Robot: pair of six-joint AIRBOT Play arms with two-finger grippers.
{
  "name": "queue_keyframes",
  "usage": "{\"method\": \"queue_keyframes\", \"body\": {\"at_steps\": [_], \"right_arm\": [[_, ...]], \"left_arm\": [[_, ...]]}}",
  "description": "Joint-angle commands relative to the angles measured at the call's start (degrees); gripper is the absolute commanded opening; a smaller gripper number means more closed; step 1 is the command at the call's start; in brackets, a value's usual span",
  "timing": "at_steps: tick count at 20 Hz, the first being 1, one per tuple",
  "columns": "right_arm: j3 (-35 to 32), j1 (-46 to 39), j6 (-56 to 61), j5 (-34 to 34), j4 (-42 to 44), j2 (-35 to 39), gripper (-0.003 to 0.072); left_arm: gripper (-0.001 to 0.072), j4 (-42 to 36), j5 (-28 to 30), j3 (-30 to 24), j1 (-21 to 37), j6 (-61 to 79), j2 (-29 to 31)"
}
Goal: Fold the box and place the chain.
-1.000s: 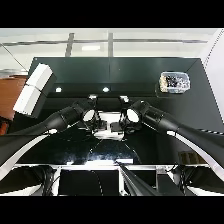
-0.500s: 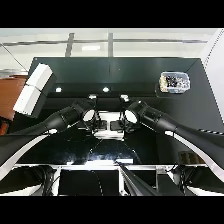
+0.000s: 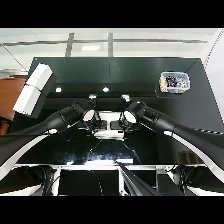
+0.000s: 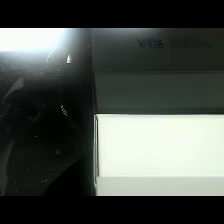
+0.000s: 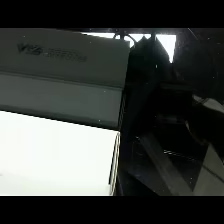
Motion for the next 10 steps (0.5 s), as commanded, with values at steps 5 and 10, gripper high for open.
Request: {"method": "queue_keyframes", "body": {"at_steps": [5, 10], "right_arm": [[0.11, 0.07, 1.07, 0.24, -0.42, -1.31, 0.0179], [0.72, 0.07, 1.07, 0.15, -0.42, -2.05, 0.0179]], "left_arm": [[0.0031, -0.17, 0.11, -0.02, 0.02, 0.00, 0.02], [0.0031, -0.20, 0.11, -0.02, 0.02, 0.00, 0.02]]}}
